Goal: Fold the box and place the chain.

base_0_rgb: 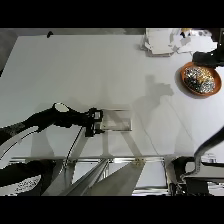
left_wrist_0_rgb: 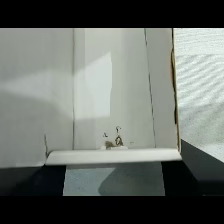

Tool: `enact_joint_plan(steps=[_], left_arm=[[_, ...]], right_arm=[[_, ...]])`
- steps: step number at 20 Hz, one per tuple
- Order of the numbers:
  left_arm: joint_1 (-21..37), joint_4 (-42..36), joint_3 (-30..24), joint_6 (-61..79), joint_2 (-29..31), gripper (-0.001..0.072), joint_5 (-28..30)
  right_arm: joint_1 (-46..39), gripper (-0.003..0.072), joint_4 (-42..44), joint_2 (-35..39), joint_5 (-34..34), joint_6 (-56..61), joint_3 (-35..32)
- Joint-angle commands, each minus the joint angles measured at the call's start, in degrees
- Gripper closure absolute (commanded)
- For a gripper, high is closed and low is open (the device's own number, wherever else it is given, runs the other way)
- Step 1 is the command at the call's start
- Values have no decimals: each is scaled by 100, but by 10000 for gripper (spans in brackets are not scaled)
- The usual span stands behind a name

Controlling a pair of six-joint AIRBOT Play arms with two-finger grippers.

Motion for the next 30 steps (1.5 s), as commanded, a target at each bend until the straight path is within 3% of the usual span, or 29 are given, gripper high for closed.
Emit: enact_joint_plan(steps=[1,10,20,21,22,23,25,26,30], left_arm=[[0,0,-2,0,2,696,2],[0,2,-2,0,2,696,0],[0,2,-2,0,2,696,0],[0,2,-2,0,2,696,0],[0,2,-2,0,2,696,0],[0,2,-2,2,2,696,0],[0,2,-2,0,2,696,0],[0,2,-2,0,2,696,0],[0,2,-2,2,2,696,0]], right_arm=[[-415,388,-46,-962,57,-234,664],[-518,389,-382,-1847,190,-315,669],[-516,394,-142,-2059,114,-535,669],[-516,437,-122,-2063,92,-533,669],[-516,556,-127,-2063,90,-535,669],[-516,591,-127,-2063,101,-535,669],[-516,604,-131,-2063,151,-535,669],[-516,662,-153,-2052,168,-562,671],[-518,664,-273,-1738,173,-811,695]])
